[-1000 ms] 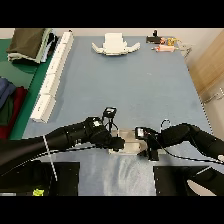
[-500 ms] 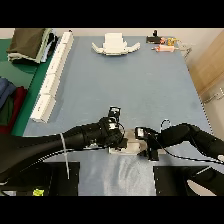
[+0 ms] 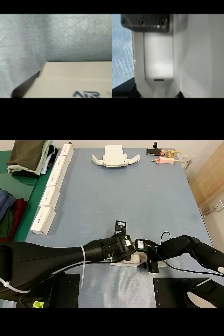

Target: Fold the box.

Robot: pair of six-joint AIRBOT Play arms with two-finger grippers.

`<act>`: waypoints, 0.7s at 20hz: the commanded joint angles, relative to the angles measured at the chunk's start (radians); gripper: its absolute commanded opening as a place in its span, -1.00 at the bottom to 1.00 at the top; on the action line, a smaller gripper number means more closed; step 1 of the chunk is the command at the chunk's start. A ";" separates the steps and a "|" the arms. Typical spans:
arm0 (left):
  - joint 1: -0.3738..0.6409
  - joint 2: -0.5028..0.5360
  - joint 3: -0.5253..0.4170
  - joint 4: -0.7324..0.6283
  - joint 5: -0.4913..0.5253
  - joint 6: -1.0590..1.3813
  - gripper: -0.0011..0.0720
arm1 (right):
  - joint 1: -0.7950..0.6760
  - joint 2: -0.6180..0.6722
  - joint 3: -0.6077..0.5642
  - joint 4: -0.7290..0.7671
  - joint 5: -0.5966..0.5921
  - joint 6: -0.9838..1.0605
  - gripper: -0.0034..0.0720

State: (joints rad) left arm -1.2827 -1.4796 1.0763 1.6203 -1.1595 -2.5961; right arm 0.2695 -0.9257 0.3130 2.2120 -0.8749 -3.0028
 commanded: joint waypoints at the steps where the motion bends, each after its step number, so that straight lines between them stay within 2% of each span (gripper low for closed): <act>1: -0.013 -0.027 0.022 0.004 -0.002 -0.023 -0.93 | 0.000 0.000 0.000 0.002 0.000 0.002 0.47; 7: -0.014 -0.027 0.022 0.004 -0.020 -0.011 -0.93 | 0.000 0.000 0.000 0.002 0.000 0.002 0.47; 10: -0.014 -0.027 0.027 0.000 -0.089 -0.011 -0.92 | 0.000 0.000 0.000 0.002 0.000 0.002 0.47; 11: -0.014 -0.027 0.034 0.000 -0.108 -0.010 -0.59 | 0.000 0.000 0.000 0.002 0.000 0.002 0.47; 12: -0.014 -0.027 0.043 0.000 -0.120 -0.003 0.34 | 0.000 0.000 0.000 0.002 0.000 0.002 0.47; 13: -0.013 -0.027 0.054 0.000 -0.128 -0.003 0.59 | 0.000 0.000 0.000 0.002 0.000 0.002 0.47; 14: -0.012 -0.027 0.063 0.000 -0.132 -0.003 0.59 | 0.000 0.000 0.000 0.002 0.000 0.002 0.47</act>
State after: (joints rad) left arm -1.2957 -1.5070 1.1191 1.6119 -1.2354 -2.6022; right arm 0.2695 -0.9257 0.3130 2.2135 -0.8745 -3.0009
